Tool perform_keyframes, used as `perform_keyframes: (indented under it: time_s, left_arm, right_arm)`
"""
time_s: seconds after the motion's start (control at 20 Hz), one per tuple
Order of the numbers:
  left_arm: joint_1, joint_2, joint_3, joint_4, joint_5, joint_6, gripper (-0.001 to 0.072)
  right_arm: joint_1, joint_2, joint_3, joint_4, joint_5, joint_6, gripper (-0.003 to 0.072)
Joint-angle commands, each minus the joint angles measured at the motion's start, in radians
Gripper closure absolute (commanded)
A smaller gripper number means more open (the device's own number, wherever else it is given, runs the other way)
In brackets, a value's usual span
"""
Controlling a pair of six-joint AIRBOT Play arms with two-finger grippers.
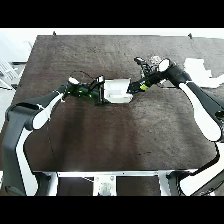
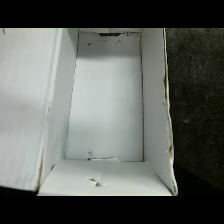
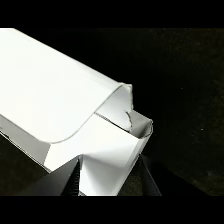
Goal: Fold the box and place the chain.
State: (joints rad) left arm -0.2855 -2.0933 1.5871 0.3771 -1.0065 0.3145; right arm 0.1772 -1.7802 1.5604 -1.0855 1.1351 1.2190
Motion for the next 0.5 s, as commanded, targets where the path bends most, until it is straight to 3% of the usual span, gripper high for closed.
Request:
perform_keyframes:
  time_s: [0.0,0.2,0.45]
  left_arm:
    - [0.0,-0.001,0.0,0.0,0.0,0.0,0.0289]
    - [0.0,-0.001,0.0,0.0,0.0,0.0,0.0289]
    - [0.0,-0.001,0.0,0.0,0.0,0.0,0.029]
  right_arm:
    - [0.025,-0.002,0.002,-0.043,-0.014,0.043,0.0234]
    - [0.072,-0.004,0.011,-0.16,-0.044,0.128,0.0235]
    - [0.09,-0.008,0.016,-0.203,-0.061,0.219,0.0234]
